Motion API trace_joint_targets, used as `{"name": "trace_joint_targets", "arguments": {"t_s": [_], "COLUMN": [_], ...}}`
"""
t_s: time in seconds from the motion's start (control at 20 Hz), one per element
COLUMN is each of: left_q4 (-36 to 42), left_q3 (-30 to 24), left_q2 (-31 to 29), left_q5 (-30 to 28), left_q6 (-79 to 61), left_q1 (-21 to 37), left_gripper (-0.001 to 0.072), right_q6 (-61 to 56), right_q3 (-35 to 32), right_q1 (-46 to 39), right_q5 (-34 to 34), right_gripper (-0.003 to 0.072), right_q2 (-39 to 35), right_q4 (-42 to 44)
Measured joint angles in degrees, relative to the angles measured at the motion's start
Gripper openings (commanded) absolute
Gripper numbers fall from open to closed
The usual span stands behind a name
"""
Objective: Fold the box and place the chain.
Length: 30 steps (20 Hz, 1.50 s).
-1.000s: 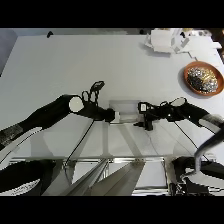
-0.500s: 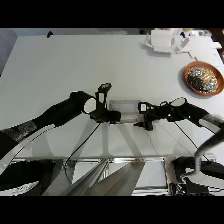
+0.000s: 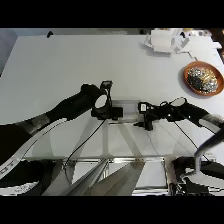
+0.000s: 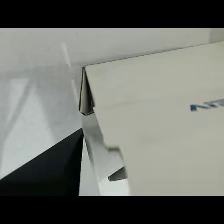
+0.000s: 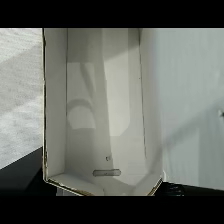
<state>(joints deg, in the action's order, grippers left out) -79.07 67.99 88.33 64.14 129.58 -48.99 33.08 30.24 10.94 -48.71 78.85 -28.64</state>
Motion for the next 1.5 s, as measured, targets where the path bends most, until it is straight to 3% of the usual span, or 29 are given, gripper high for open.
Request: {"name": "trace_joint_targets", "arguments": {"t_s": [0.25, 0.35, 0.4, 0.85, 0.95, 1.15, 1.2, 1.4, 1.5], "left_q4": [-2.2, -2.8, -3.1, -6.6, -6.6, -6.6, -6.6, -6.7, -6.7], "left_q3": [5.9, 6.6, 6.9, 7.2, 7.0, 6.9, 6.9, 6.9, 6.8], "left_q2": [6.1, 7.1, 7.4, 8.2, 8.4, 8.7, 8.8, 9.5, 9.9], "left_q5": [6.9, 7.5, 7.8, 8.3, 8.1, 8.2, 8.2, 8.8, 8.7], "left_q6": [5.2, 6.9, 7.9, 15.0, 15.5, 15.8, 15.8, 15.8, 16.2], "left_q1": [-1.1, -1.3, -1.4, -2.0, -2.1, -2.2, -2.2, -2.8, -3.0], "left_gripper": [0.0313, 0.0302, 0.0249, 0.024, 0.0102, 0.0065, 0.0007, 0.0016, 0.0149], "right_q6": [0.0, 0.0, 0.0, 0.0, 0.0, 0.0, 0.0, 0.1, 0.0], "right_q3": [0.0, 0.0, 0.0, 0.0, 0.0, 0.0, 0.0, 0.0, 0.0], "right_q1": [0.0, 0.0, 0.0, 0.0, 0.0, 0.0, 0.0, 0.0, 0.0], "right_q5": [0.0, 0.0, 0.0, 0.0, 0.0, 0.1, 0.0, 0.0, 0.0], "right_gripper": [0.0361, 0.0361, 0.0361, 0.0361, 0.0361, 0.0361, 0.0361, 0.0361, 0.0361], "right_q2": [0.0, 0.0, 0.0, 0.0, 0.0, 0.0, 0.0, 0.0, 0.0], "right_q4": [0.0, 0.0, 0.0, 0.0, 0.0, 0.0, 0.0, 0.0, 0.0]}}
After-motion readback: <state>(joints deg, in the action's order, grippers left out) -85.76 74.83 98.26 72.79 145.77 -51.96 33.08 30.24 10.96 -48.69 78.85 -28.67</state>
